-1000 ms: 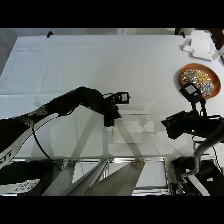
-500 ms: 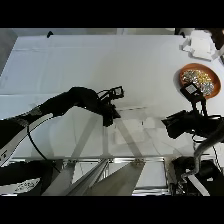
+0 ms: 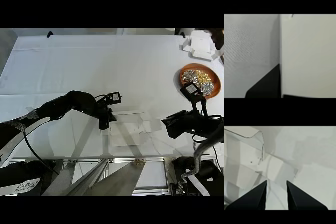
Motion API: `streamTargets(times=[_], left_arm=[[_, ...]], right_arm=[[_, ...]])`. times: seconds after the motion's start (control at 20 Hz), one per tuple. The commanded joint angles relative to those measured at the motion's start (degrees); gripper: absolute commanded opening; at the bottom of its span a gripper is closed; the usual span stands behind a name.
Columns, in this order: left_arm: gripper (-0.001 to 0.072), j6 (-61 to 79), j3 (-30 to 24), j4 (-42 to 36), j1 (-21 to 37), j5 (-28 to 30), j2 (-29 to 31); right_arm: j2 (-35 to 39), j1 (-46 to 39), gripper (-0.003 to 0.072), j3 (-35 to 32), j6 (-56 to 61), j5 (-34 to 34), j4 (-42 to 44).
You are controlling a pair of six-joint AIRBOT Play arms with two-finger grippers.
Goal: Fold the box and place the chain.
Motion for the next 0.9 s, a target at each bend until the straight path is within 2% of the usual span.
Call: streamTargets(times=[0.0, 0.2, 0.85], left_arm=[[-0.0005, 0.0, -0.1, 0.5, 0.0, -2.7, 0.0], [-0.0004, 0.0, -0.1, -1.6, 0.0, -7.0, 0.0], [-0.0004, 0.0, -0.1, 1.7, -0.5, -5.4, -0.9]], right_arm=[[0.1, 0.0, 0.0269, 0.0, 0.0, 0.0, 0.0], [0.1, 0.0, 0.0254, 0.0, 0.0, -0.3, 0.0], [0.1, 0.0, 0.0237, 0.0, 0.0, -0.9, 0.1]])
